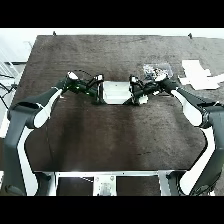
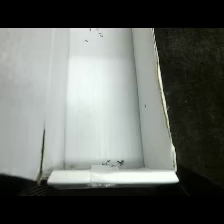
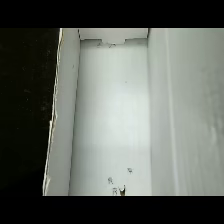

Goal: Fold the box and place the chain.

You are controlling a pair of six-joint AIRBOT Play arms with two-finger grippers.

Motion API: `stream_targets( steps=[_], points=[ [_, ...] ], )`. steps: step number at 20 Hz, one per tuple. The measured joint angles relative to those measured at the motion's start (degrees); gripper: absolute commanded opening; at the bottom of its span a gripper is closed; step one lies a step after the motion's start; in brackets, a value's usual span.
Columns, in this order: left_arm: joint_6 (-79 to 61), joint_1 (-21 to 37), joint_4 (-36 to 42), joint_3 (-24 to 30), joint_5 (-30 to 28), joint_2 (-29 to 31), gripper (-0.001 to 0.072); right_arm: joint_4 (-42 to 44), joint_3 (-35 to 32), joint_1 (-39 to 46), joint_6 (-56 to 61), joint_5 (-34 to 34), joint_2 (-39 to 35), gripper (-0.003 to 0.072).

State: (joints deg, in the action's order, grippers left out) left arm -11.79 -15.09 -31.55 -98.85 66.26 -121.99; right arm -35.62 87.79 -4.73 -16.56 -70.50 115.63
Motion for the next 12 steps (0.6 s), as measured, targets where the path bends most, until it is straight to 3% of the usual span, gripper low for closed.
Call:
stream_targets(
  steps=[6, 8, 12],
  points=[
    [-0.39, -0.92, 0.04, 0.00, -1.57, 0.00, 0.0720, -0.02, 0.00, 0.00, -0.02, -0.02, 0.00, 0.0587],
    [-0.35, -1.03, -0.35, 0.00, -1.68, 0.00, 0.0625, 0.00, 0.00, 0.00, 0.00, 0.00, 0.00, 0.0587],
    [-0.09, -1.09, -1.22, 0.00, -1.84, 0.00, 0.0625, -0.02, 0.00, 0.00, -0.02, 0.00, 0.00, 0.0587]
  ],
)
